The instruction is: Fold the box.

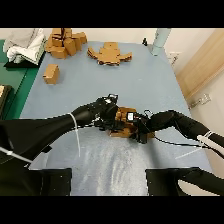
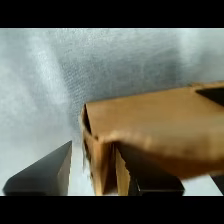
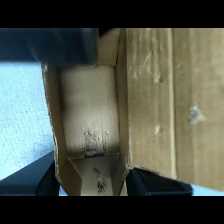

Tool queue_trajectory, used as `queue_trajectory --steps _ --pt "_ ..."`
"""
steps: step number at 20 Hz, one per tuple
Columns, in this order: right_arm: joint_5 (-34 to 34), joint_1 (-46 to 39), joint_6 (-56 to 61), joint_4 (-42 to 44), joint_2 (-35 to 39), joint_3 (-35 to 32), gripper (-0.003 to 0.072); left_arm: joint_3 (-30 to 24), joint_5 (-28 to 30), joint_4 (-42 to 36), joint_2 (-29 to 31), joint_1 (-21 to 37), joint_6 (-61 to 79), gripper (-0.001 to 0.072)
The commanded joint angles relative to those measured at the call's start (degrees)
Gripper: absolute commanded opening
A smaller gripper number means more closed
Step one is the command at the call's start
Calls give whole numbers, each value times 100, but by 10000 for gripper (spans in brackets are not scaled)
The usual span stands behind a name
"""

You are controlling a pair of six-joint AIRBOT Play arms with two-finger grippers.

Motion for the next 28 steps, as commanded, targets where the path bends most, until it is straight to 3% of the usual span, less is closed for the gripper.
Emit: queue_trajectory --steps 1,6,7,9,17,18,20,23,28 --pt "0 -2 0 0 2 4 524 192 28 66 -330 -31 -28 418" --pt "0 -2 0 0 2 4 525 195 55 68 -334 -31 -28 416" --pt "0 -2 0 0 2 4 525 192 50 68 -337 -31 -35 390" --pt "0 -2 0 0 2 4 524 192 48 70 -337 -31 -26 6" --pt "0 -2 0 0 2 4 525 195 17 -92 -334 -31 -33 11" --pt "0 -2 0 0 2 4 525 195 7 -138 -334 -31 -31 35" --pt "0 -2 0 0 2 4 525 195 7 -214 -332 -22 -103 558" --pt "0 -2 0 0 2 4 525 212 -31 -219 -273 -2 -208 567" --pt "2 -2 0 -2 2 4 524 608 -739 -219 -227 240 -293 567"
